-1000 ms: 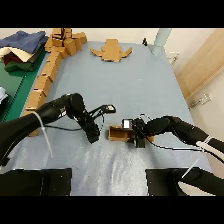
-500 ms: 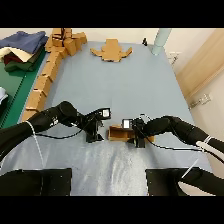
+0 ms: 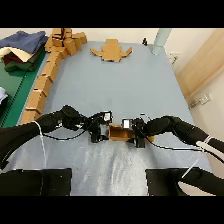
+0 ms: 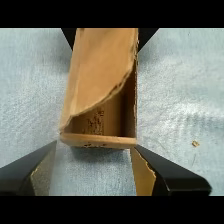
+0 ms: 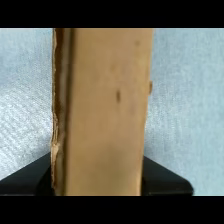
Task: Fold the box.
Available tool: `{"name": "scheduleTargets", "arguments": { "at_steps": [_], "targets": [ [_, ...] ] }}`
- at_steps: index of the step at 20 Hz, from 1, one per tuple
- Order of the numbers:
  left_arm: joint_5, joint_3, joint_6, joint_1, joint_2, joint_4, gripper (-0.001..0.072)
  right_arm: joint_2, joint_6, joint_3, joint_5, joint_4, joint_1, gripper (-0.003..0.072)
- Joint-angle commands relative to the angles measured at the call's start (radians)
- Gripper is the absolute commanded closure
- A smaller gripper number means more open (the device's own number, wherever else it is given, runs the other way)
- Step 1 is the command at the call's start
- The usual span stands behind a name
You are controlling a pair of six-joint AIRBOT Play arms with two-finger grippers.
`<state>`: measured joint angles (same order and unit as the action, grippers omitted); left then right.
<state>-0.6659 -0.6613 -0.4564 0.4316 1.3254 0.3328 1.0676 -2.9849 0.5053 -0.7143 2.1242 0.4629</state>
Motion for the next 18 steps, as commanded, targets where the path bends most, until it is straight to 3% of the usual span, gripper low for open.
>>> {"name": "scheduleTargets", "arguments": {
  "at_steps": [1, 7, 13, 18],
  "targets": [
    [-0.025, -0.001, -0.023, 0.005, 0.008, 0.010, -0.0001, -0.001, -0.001, 0.000, -0.001, 0.000, 0.000, 0.0154],
    [-0.065, 0.002, -0.014, 0.019, 0.008, 0.013, 0.0000, -0.001, -0.001, 0.000, -0.001, 0.000, 0.000, 0.0154],
    [0.031, 0.004, 0.083, 0.055, 0.009, 0.014, -0.0001, -0.001, -0.001, 0.000, -0.001, 0.000, 0.000, 0.0154],
    [0.032, 0.004, 0.106, 0.063, 0.016, 0.042, -0.0001, -0.001, -0.001, 0.000, -0.001, 0.000, 0.000, 0.0154]
  ]
}}
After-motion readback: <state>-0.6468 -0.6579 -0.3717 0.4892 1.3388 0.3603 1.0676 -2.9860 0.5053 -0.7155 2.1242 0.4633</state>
